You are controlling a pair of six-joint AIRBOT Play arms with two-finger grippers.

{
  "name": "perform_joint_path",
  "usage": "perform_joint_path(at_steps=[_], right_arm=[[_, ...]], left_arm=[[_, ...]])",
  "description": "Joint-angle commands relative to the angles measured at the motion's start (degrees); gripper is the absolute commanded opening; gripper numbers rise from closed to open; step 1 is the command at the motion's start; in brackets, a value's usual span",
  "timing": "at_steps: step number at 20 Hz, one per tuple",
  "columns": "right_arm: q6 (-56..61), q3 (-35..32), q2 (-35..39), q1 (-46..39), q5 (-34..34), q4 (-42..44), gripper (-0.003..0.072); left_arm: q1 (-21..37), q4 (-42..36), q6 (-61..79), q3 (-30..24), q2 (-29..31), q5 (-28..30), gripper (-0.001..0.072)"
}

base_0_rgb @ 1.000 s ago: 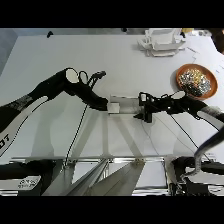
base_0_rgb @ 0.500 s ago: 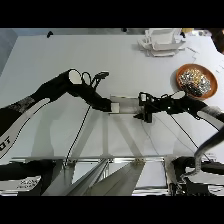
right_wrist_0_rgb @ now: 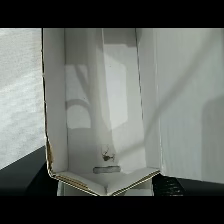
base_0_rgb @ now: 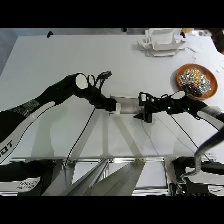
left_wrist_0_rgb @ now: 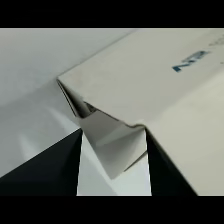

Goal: Fold the box and place the chain.

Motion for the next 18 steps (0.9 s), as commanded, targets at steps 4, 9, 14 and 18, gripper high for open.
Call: perform_joint_path(at_steps=[4,9,14,18], right_arm=[[0.0,-0.02,0.02,0.0,0.0,0.02,0.0406],[0.0,-0.02,0.02,0.0,0.0,0.02,0.0406],[0.0,-0.02,0.02,0.0,0.0,0.02,0.0406],[0.0,-0.02,0.02,-0.02,0.02,0.02,0.0406]], left_arm=[[-2.73,12.52,-11.02,0.42,-0.07,2.4,0.0438],[-6.16,16.94,-16.31,4.46,-1.31,2.54,0.0437],[-7.56,18.08,-23.98,10.4,-7.02,-5.88,0.0437],[-8.11,22.82,-38.49,11.23,-7.8,-7.63,0.043]])
